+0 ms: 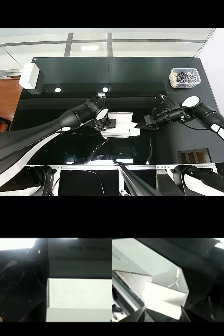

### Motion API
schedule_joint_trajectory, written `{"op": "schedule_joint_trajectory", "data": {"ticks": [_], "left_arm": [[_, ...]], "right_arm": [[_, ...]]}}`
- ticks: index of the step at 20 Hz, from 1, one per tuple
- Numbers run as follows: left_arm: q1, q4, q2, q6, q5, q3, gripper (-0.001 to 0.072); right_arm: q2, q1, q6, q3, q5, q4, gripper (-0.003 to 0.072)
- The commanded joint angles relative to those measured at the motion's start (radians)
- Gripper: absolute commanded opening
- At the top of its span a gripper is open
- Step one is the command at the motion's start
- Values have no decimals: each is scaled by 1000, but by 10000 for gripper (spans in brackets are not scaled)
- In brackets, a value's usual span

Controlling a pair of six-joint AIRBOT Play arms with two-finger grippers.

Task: Fold the box and place the chain.

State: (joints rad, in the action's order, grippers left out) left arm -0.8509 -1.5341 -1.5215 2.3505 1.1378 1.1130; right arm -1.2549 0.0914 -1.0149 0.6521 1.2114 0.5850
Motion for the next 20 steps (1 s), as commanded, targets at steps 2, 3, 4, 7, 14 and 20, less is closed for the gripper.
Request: {"op": "schedule_joint_trajectory", "data": {"ticks": [2, 3, 4, 7, 14, 20], "left_arm": [[0, 6, 0, 2, -10, 0, 28], [0, 6, 0, 2, -10, 0, 28], [0, 7, 0, 2, -10, 0, 28], [0, 10, 0, 2, -10, 0, 28], [0, 19, 0, 2, -9, 0, 28], [0, 27, 0, 2, -11, 0, 28]], "right_arm": [[-2, 29, 27, 3, -16, 5, 512], [-2, 29, 28, 13, -5, 20, 512], [-2, 26, 28, 26, 7, 43, 511], [-1, -14, 25, 87, 70, 153, 511], [3, -349, 6, 107, 138, 237, 14], [-23, -290, -106, -80, -72, 168, 14]]}}
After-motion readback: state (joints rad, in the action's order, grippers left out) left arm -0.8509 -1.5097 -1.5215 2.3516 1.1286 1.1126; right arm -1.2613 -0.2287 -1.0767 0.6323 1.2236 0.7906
